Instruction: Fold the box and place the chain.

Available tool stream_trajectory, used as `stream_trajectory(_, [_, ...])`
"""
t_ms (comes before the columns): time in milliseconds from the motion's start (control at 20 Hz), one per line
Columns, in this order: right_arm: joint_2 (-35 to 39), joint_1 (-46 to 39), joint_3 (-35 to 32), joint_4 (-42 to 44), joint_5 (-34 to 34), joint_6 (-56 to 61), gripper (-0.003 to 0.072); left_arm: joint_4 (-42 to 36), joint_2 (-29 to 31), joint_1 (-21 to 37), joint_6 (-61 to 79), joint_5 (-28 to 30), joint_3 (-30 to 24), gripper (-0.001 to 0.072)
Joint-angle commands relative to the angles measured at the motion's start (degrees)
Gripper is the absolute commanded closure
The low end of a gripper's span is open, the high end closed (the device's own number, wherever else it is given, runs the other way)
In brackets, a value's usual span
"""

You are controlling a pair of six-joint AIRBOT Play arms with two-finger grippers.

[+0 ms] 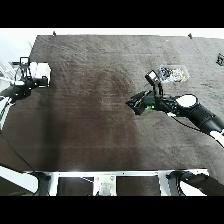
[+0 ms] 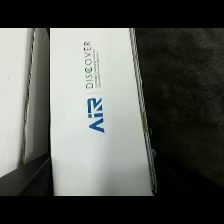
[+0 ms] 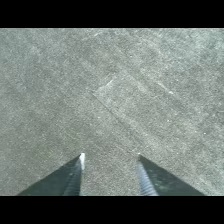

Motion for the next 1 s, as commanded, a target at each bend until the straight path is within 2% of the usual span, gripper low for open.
stream_trajectory(0, [0.04, 0.00, 0.02, 0.07, -1.33, -0.22, 0.0219, 2.05, 4.44, 1.33, 1.11, -2.14, -0.31, -0.0011])
stream_trajectory(150, [0.04, 0.00, 0.04, 0.09, -1.81, -0.20, 0.0223, 2.29, 12.09, 4.44, 0.46, -8.46, -0.31, -0.0011])
stream_trajectory(200, [0.28, 0.00, 0.04, 0.11, -1.79, -0.20, 0.0372, 2.32, 14.78, 5.60, -0.07, -12.57, -0.31, 0.0157])
stream_trajectory(250, [0.94, 0.00, 0.04, 0.11, -1.84, -0.20, 0.0604, 2.43, 17.20, 6.62, -0.90, -18.01, -0.31, 0.0536])
stream_trajectory(300, [2.01, 0.02, 0.04, 0.11, -2.45, -0.20, 0.0676, 2.47, 19.50, 7.43, -0.74, -24.06, -0.31, 0.0691])
stream_trajectory(400, [5.62, 0.13, 0.02, 0.09, -5.68, -0.17, 0.0678, 2.47, 24.17, 7.43, -3.61, -31.58, -0.31, 0.0695])
stream_trajectory(450, [8.07, 0.09, -0.04, 0.07, -7.56, -0.15, 0.0678, 2.47, 26.69, 7.10, -3.56, -32.87, -0.59, 0.0696])
stream_trajectory(550, [13.64, 0.11, -0.81, 0.09, -11.69, -0.11, 0.0679, 2.38, 33.73, 5.11, -3.21, -30.91, -3.58, 0.0696])
stream_trajectory(650, [19.41, 0.09, -2.73, 0.04, -16.61, 1.57, 0.0680, 2.25, 42.25, 2.27, 0.61, -26.67, -9.90, 0.0696])
stream_trajectory(750, [25.05, 0.09, -6.54, 0.04, -20.92, 2.27, 0.0680, 2.03, 51.04, -1.01, 2.32, -20.52, -18.40, 0.0696])
stream_trajectory(850, [30.49, 0.09, -11.65, 0.04, -22.38, 2.64, 0.0680, 1.68, 59.71, -3.87, 4.50, -15.10, -28.06, 0.0696])
stream_trajectory(950, [35.21, 0.09, -16.96, 0.07, -22.40, 2.69, 0.0681, -0.96, 67.45, -6.21, 6.99, -12.66, -37.99, 0.0696])
